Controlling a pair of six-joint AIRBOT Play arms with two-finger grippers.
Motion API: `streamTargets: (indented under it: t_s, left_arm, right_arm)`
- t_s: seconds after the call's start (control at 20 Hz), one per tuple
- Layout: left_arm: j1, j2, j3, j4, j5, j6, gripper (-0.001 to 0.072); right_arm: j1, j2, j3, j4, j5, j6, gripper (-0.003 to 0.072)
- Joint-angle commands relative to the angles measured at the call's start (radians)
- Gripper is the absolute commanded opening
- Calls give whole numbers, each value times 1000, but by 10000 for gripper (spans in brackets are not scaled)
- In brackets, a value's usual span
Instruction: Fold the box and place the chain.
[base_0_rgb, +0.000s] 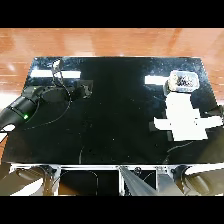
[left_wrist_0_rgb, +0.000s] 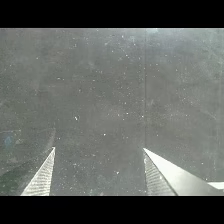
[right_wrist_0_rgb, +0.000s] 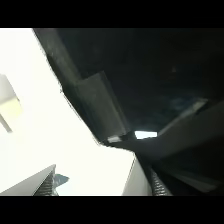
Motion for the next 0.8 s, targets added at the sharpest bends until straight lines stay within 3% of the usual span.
streamTargets:
  t_s: [0.0, 0.1, 0.15, 0.2, 0.25, 0.3, 0.5, 0.75]
  left_arm:
    - [-1, 0, 1, 0, 0, 0, 627]
    - [-1, 0, 1, 0, 0, 0, 627]
    - [-1, 0, 1, 0, 0, 0, 627]
    - [-1, 0, 1, 0, 0, 0, 627]
    - [-1, 0, 1, 0, 0, 0, 627]
    - [-1, 0, 1, 0, 0, 0, 627]
    - [-1, 0, 1, 0, 0, 0, 627]
    - [-1, 0, 1, -45, 25, 1, 627]
  right_arm:
    - [39, -1, -16, -70, 32, 23, 714]
    - [44, 10, -41, -100, 30, 23, 712]
    - [44, 19, -49, -100, 31, 18, 593]
    - [44, 32, -51, -98, 29, 5, 294]
    - [44, 47, -52, -95, 29, -12, 110]
    - [44, 65, -53, -90, 32, -38, 25]
    - [48, 144, -90, -13, 23, -73, 26]
    - [162, 302, -240, 37, -19, -103, 25]
